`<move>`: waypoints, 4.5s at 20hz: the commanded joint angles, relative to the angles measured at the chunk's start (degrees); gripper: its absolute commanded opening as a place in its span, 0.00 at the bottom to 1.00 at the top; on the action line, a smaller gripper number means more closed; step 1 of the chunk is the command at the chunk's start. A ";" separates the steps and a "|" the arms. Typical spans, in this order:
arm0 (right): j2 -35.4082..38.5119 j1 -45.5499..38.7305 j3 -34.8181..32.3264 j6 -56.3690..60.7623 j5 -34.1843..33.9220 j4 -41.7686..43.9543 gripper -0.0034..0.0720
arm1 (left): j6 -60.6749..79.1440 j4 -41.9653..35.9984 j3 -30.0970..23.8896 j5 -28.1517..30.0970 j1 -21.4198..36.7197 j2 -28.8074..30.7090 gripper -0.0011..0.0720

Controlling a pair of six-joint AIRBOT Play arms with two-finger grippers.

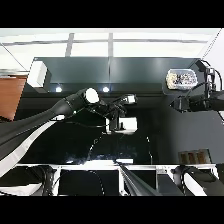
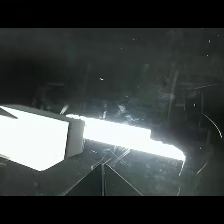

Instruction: Fold the box and place the chain.

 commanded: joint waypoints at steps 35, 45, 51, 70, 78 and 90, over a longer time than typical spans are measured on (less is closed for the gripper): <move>0.02 0.00 -0.02 -0.24 -0.44 0.00 0.07 | -60.26 46.36 0.17 -24.68 45.42 12.96 0.48; 0.00 0.00 -0.02 -0.20 -5.05 2.36 0.07 | -49.22 35.74 0.31 -1.95 68.15 9.51 0.48; -0.70 0.00 -0.02 -0.17 -5.64 2.38 0.07 | -44.30 29.90 1.88 6.03 64.74 2.40 0.48; -0.85 -0.02 0.00 -0.26 -12.09 -1.33 0.07 | -56.94 20.74 29.40 -22.84 57.77 6.34 0.05; -0.85 0.00 0.00 -0.24 -14.58 -4.33 0.07 | -50.40 18.60 -11.82 0.35 49.31 38.77 0.05; -0.85 0.00 0.00 -0.24 -14.60 -4.33 0.07 | -47.41 21.18 -29.05 5.14 50.27 56.85 0.05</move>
